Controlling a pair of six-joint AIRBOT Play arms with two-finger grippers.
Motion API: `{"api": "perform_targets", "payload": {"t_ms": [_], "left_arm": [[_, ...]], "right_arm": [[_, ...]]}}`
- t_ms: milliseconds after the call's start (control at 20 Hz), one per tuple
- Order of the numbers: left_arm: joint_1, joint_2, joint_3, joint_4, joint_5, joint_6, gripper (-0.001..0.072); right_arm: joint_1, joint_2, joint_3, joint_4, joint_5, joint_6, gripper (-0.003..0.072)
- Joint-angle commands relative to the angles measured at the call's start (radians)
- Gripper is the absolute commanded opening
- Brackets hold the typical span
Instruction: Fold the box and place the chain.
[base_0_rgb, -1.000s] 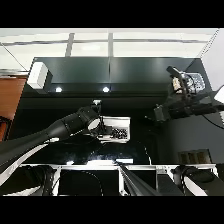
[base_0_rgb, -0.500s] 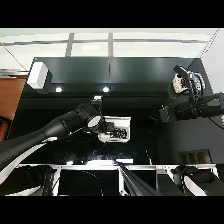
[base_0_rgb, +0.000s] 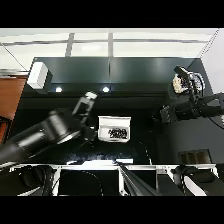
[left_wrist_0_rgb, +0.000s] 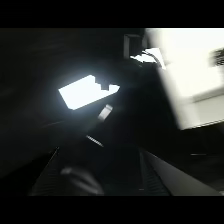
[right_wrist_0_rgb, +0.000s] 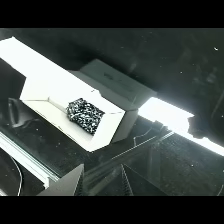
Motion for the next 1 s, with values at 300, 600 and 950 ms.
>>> {"api": "perform_targets", "payload": {"t_ms": [300,600,950], "left_arm": [[0.767,0.375,-0.568,-1.188,0.396,1.148,0.0569],[0.775,0.235,-0.598,-1.294,0.346,1.946,0.0710],[0.638,0.029,-0.517,-1.235,0.457,2.207,0.0709]], "right_arm": [[-0.001,0.001,0.000,-0.006,-0.014,0.000,0.0298],[-0.001,0.001,-0.001,-0.007,-0.036,0.000,0.0298],[0.001,0.001,-0.001,-0.007,-0.055,0.007,0.0298]]}}
